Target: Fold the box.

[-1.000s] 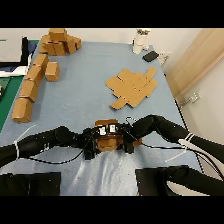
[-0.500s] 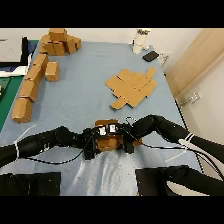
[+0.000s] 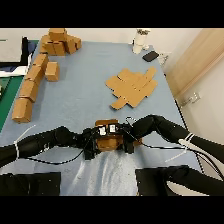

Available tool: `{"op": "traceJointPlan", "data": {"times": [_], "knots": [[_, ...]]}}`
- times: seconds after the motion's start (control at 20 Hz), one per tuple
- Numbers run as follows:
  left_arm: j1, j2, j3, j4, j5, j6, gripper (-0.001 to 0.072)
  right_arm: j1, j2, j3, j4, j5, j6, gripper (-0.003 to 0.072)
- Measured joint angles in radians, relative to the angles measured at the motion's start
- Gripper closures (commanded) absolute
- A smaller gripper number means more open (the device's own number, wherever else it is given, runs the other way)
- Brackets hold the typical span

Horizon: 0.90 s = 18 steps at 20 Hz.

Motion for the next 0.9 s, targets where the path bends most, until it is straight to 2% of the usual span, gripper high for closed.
{"op": "traceJointPlan", "data": {"times": [0.15,0.45,0.7,0.9], "knots": [[0.0,0.0,0.0,-0.006,0.0,-0.006,0.0321,-0.001,0.006,0.005,-0.01,0.0,0.039,-0.0026],[0.0,0.0,0.002,-0.001,0.002,0.0,0.0321,-0.006,0.072,0.033,-0.108,-0.056,0.3,-0.002],[0.0,-0.001,0.002,0.0,0.002,0.0,0.0321,-0.007,0.169,0.042,-0.167,-0.205,0.525,-0.0019],[0.0,-0.001,0.002,0.0,0.002,0.0,0.0321,-0.007,0.227,0.043,-0.165,-0.337,0.781,-0.0019]]}}
